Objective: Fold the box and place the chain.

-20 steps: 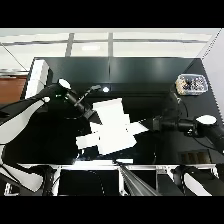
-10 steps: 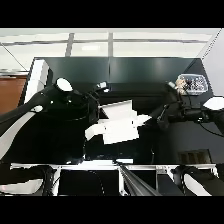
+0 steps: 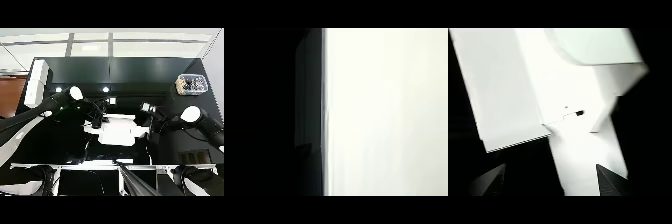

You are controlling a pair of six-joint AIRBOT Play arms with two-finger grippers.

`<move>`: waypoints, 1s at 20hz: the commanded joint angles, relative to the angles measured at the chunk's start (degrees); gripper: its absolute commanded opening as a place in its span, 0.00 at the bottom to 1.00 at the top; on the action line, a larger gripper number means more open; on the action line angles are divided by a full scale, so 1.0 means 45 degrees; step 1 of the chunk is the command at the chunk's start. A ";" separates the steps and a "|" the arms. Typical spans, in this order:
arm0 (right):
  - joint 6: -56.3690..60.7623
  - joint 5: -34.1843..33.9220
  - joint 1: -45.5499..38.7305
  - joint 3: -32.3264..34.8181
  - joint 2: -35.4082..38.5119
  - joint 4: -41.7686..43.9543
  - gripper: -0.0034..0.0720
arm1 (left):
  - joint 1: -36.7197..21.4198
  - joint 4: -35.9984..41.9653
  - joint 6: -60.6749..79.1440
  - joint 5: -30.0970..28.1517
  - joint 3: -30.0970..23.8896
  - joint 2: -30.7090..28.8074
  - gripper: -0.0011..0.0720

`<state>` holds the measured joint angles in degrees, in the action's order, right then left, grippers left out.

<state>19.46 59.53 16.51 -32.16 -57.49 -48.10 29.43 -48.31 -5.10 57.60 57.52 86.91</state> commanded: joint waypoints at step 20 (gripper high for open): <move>-0.1044 -0.5280 0.3157 0.1685 0.0019 0.2385 0.90 | -0.0083 0.0602 -0.0719 -0.0034 -0.0466 0.0049 0.05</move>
<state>14.87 39.42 29.89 -23.57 -57.49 -40.71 29.12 -45.78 -8.36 57.49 55.46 87.11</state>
